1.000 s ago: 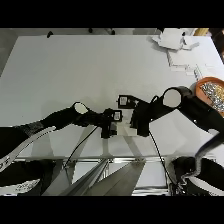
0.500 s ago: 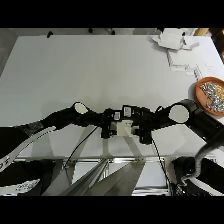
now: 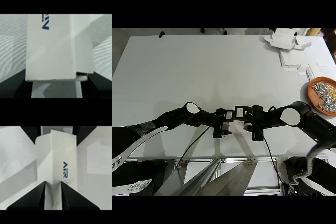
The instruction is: Fold the box and place the chain.
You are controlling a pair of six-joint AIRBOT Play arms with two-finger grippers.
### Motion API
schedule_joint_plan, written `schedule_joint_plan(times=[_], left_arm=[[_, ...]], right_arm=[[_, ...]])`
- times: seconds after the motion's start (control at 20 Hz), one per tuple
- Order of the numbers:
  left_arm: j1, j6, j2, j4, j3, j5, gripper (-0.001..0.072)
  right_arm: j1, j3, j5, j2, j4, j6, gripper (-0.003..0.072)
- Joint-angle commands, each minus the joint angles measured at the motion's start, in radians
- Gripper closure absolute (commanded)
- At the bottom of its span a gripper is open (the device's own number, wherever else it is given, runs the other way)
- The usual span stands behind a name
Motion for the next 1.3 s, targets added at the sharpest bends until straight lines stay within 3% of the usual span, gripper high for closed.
schedule_joint_plan(times=[0.0,0.7,0.75,0.85,1.25], left_arm=[[0.000,0.003,0.001,0.002,0.000,-0.002,0.0368],[0.000,0.003,0.001,0.002,0.000,-0.002,0.0368],[0.000,0.003,0.001,0.002,0.000,-0.002,0.0368],[0.000,0.003,0.001,0.002,0.000,-0.002,0.0368],[0.000,0.003,0.001,0.002,0.000,-0.002,0.0368]], right_arm=[[0.001,-0.001,-0.036,0.001,-0.010,0.000,0.0508],[0.001,-0.019,-0.029,-0.042,0.007,0.000,0.0503],[0.001,-0.019,-0.015,-0.042,0.009,0.000,0.0470],[0.001,-0.019,0.011,-0.041,0.029,0.000,0.0286],[0.001,-0.019,0.038,0.031,0.081,0.000,0.0271]])
